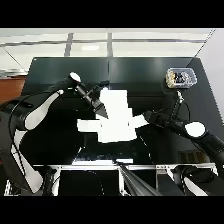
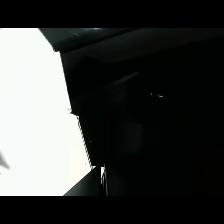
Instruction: Fold the box and place the chain.
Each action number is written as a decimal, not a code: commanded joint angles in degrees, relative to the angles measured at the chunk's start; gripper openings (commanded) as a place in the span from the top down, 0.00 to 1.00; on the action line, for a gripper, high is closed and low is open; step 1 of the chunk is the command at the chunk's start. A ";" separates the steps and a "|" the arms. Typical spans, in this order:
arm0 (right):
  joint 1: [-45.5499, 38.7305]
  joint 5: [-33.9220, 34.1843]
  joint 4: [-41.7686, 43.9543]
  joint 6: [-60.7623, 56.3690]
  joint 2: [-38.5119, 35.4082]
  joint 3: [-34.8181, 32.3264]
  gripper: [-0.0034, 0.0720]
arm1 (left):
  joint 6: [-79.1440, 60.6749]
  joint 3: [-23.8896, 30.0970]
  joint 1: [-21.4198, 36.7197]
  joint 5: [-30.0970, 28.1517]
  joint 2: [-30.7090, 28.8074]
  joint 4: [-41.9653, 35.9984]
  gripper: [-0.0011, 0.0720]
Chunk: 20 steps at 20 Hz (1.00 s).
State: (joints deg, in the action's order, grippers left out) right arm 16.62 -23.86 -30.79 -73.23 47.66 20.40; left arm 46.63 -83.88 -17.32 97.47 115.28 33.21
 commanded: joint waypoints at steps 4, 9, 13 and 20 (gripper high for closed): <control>-0.50 -0.28 -2.91 -0.02 -0.02 0.33 0.52 | 0.35 -2.16 0.35 0.50 -0.13 2.27 0.95; -8.07 -20.81 -25.42 0.20 -0.33 12.52 0.05 | 0.24 -3.54 0.42 -1.55 -5.68 3.63 0.96; -11.56 -34.25 -41.24 7.78 -0.72 24.79 0.05 | -6.69 5.92 -1.49 -10.80 -17.81 6.32 0.96; -11.50 -27.23 -28.37 30.51 -0.48 20.83 0.05 | -57.33 31.63 -6.91 -43.10 -35.60 5.81 0.95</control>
State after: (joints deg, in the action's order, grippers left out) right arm 5.37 -53.47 -64.31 -52.27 47.11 43.20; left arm 12.03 -58.70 -22.37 65.47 83.77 38.83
